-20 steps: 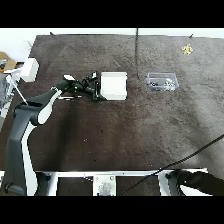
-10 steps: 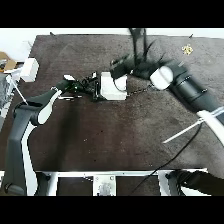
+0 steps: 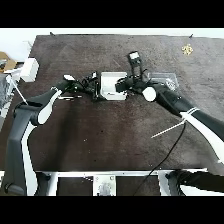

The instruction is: Fold the box and place the chain.

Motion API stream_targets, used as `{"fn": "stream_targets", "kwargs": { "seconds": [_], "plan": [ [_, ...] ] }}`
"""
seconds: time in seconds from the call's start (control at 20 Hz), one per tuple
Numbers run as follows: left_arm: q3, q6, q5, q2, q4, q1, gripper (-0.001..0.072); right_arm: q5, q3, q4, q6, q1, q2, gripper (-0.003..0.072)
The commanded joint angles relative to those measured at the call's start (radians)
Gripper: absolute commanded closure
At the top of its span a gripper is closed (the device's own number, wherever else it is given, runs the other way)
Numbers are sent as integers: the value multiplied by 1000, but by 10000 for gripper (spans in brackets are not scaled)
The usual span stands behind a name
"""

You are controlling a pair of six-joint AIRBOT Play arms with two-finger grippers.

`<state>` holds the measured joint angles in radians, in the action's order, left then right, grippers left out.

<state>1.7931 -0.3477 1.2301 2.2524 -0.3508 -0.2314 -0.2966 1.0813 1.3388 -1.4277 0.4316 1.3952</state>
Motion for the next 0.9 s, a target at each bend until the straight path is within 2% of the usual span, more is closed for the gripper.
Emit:
{"fn": "stream_targets", "kwargs": {
  "seconds": [0.0,0.05,0.1,0.15,0.2,0.45,0.8,0.85],
  "plan": [
    [0,0,0,0,0,0,432,-225,-8,-1,-134,-161,-40,682],
    [0,0,0,0,0,0,432,-294,-10,-1,-183,-220,-36,619],
    [0,0,0,0,0,0,432,-324,-27,-2,-221,-278,-32,317],
    [0,0,0,0,0,0,432,-323,-52,-1,-243,-325,-27,266],
    [0,0,0,0,0,0,432,-306,-69,-5,-245,-357,-17,437],
    [0,0,0,0,0,0,432,-97,-79,-129,-244,-397,103,452],
    [0,0,0,0,0,0,432,-46,39,-194,-242,-352,265,453],
    [0,0,-1,0,0,0,432,-34,39,-194,-241,-352,272,511]
  ]
}}
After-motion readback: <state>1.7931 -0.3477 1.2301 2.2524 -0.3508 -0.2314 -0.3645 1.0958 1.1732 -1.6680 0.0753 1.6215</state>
